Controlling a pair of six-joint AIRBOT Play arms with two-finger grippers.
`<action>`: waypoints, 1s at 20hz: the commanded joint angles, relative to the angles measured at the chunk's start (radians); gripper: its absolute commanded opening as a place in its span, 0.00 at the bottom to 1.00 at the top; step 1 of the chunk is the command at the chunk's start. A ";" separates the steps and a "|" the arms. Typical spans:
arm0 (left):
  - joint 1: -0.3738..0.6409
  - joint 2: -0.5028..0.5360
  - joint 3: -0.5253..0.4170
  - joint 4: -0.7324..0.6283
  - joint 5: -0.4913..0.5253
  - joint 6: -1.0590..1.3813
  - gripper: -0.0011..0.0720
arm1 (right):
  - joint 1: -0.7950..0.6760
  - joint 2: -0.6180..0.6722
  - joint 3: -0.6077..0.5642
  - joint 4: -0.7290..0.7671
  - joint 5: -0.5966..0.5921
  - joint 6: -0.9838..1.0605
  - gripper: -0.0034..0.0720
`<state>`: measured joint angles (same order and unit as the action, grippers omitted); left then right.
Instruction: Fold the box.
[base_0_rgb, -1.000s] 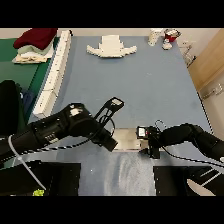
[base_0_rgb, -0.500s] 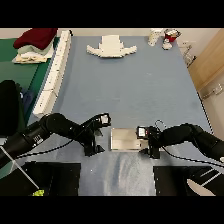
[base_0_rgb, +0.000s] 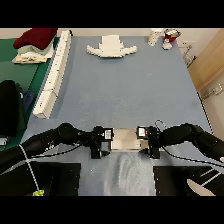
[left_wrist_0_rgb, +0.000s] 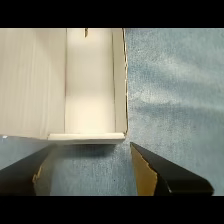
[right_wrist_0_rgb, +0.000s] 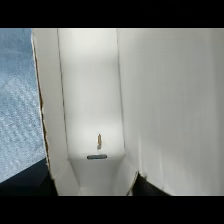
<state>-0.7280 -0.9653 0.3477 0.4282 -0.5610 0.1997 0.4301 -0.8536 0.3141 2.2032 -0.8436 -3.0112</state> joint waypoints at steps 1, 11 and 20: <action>-0.014 -0.033 -0.007 -0.097 0.035 0.097 0.97 | 0.000 0.001 0.000 0.000 0.000 0.000 0.72; -0.033 -0.101 0.020 -0.180 0.065 0.127 0.97 | 0.000 0.001 0.000 0.000 0.001 0.000 0.72; -0.071 -0.104 0.020 -0.128 0.075 0.122 0.97 | 0.000 0.001 0.000 0.000 0.000 0.000 0.72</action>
<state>-0.7807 -1.0668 0.3668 0.2779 -0.4961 0.3252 0.4301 -0.8536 0.3141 2.2028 -0.8448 -3.0116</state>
